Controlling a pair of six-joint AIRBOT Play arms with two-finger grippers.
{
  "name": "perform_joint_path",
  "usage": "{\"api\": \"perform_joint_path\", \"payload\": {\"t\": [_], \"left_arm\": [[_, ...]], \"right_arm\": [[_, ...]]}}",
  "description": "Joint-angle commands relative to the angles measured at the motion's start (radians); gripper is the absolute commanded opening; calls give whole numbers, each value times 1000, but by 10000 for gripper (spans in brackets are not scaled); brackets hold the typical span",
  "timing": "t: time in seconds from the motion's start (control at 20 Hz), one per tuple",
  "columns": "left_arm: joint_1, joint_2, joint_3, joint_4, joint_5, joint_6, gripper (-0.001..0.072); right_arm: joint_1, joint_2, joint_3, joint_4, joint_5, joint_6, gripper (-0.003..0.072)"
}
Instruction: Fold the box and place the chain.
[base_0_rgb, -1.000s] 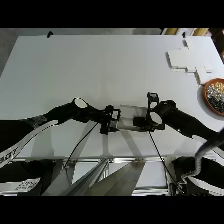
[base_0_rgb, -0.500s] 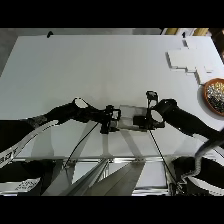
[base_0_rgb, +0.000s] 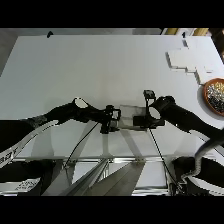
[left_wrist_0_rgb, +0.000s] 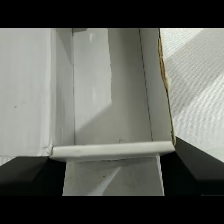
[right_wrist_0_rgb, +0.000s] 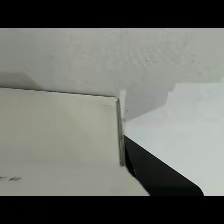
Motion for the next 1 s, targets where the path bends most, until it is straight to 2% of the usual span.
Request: {"api": "perform_joint_path", "payload": {"t": [0.0,0.15,0.3,0.5,0.55,0.7,0.8,0.9,0.95], "left_arm": [[0,0,0,0,0,-2,30],[0,0,0,0,0,-2,30],[0,0,0,0,0,-2,30],[1,0,0,0,0,-2,30],[1,0,0,0,0,-2,30],[0,0,0,0,0,-2,30],[0,0,0,0,0,-2,30],[0,0,0,0,0,-2,30],[1,0,0,0,0,-2,30]], "right_arm": [[0,-21,2,-1,49,23,234],[0,-21,2,11,47,48,227],[0,-21,2,37,28,46,41],[0,-19,2,36,26,45,20],[0,-16,2,36,21,45,24],[0,9,2,20,14,41,200],[0,49,2,10,20,-23,206],[0,112,2,5,41,-110,277],[0,146,2,6,65,-176,277]]}}
